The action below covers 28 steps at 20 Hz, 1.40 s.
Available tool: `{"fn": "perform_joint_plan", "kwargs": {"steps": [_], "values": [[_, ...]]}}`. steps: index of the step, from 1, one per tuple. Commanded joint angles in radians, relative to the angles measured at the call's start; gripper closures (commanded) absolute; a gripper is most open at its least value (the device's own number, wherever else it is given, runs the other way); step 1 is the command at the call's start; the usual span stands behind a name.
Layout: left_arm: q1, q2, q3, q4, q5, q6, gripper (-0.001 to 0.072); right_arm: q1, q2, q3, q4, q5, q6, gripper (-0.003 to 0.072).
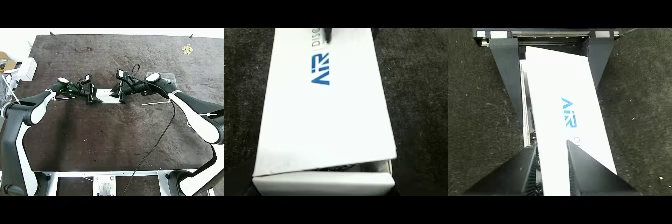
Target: Fold the box and place the chain.
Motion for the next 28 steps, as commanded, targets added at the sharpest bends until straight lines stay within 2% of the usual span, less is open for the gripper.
{"fn": "perform_joint_plan", "kwargs": {"steps": [1, 6, 8, 9, 10, 11, 12, 13, 14, 19, 20, 21, 25, 28], "values": [[0.001, 0.000, 0.000, 0.000, -0.002, -0.002, 0.0364, 0.000, -0.002, -0.014, -0.010, 0.015, 0.008, 0.0477], [0.001, 0.000, 0.000, 0.000, -0.002, -0.002, 0.0364, -0.008, 0.000, -0.012, -0.005, 0.067, 0.019, 0.0477], [0.001, 0.000, 0.000, 0.000, -0.002, -0.002, 0.0364, -0.026, 0.010, -0.012, 0.047, 0.068, 0.018, 0.0474], [0.001, 0.000, 0.000, 0.000, -0.002, -0.002, 0.0364, -0.037, 0.018, -0.012, 0.091, 0.068, 0.018, 0.0375], [0.001, 0.000, 0.000, 0.000, -0.002, -0.002, 0.0364, -0.047, 0.023, -0.012, 0.147, 0.076, 0.017, 0.0320], [0.001, 0.000, 0.000, 0.000, -0.002, -0.002, 0.0364, -0.054, 0.024, -0.009, 0.195, 0.090, 0.013, 0.0321], [0.001, 0.000, 0.000, 0.000, -0.002, -0.002, 0.0364, -0.055, 0.024, -0.009, 0.232, 0.101, 0.014, 0.0345], [0.001, 0.000, 0.000, 0.000, -0.002, -0.002, 0.0364, -0.052, 0.023, -0.009, 0.243, 0.102, 0.014, 0.0494], [0.001, 0.000, 0.000, 0.000, -0.002, -0.002, 0.0364, -0.048, 0.018, -0.009, 0.246, 0.098, 0.014, 0.0546], [0.001, 0.000, 0.000, 0.000, -0.002, -0.002, 0.0364, -0.045, -0.023, -0.009, 0.231, 0.102, 0.015, 0.0548], [0.001, 0.000, 0.000, 0.000, -0.002, -0.002, 0.0364, -0.045, -0.030, -0.009, 0.212, 0.102, 0.015, 0.0566], [0.001, 0.000, 0.000, 0.000, -0.002, -0.002, 0.0364, -0.045, -0.034, -0.010, 0.184, 0.103, 0.019, 0.0653], [0.001, 0.000, 0.000, 0.000, -0.002, -0.002, 0.0364, -0.044, -0.046, -0.010, 0.095, 0.116, 0.060, 0.0654], [0.001, 0.000, 0.000, 0.000, -0.002, -0.002, 0.0364, -0.044, -0.046, -0.009, 0.094, 0.116, 0.060, 0.0656]]}}
